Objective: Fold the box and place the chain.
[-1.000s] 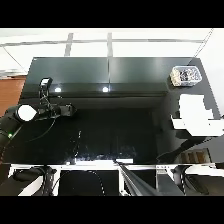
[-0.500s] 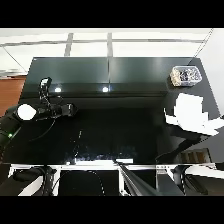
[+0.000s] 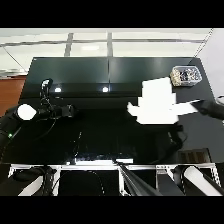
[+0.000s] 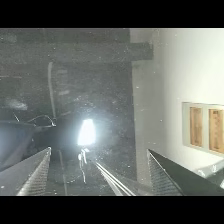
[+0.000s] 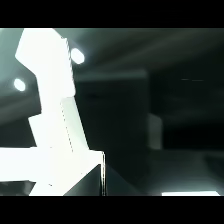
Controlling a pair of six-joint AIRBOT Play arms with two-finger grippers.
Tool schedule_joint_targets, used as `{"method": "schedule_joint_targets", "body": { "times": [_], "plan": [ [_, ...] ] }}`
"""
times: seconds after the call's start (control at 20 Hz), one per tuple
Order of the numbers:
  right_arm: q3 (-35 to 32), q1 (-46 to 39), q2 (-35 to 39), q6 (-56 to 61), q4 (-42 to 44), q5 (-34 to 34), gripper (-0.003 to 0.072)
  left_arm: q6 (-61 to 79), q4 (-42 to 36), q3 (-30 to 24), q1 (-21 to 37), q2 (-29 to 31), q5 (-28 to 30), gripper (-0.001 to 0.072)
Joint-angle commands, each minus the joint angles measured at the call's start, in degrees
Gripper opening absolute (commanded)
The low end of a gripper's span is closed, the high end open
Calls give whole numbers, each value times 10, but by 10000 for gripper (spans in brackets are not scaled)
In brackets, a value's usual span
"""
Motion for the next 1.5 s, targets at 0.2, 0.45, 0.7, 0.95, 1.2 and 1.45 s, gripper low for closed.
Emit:
{"method": "schedule_joint_targets", "body": {
  "times": [0.2, 0.45, 0.7, 0.95, 1.2, 1.45],
  "plan": [
    [-195, 367, 114, -18, 154, -278, 13, 5, -26, 7, -54, -10, 77, 709],
    [-195, 555, 113, 9, 155, -422, 14, 122, -208, 100, 4, -129, -76, 709],
    [-195, 585, 113, 25, 157, -426, 15, 281, -366, 185, 21, -302, -235, 702],
    [-195, 584, 113, 25, 156, -422, 15, 276, -347, 272, -31, -420, -303, 703],
    [-195, 584, 113, 25, 156, -418, 15, 350, -370, 332, -49, -500, -437, 679],
    [-195, 584, 113, 24, 156, -418, 15, 409, -307, 353, -49, -505, -482, 419]
  ]
}}
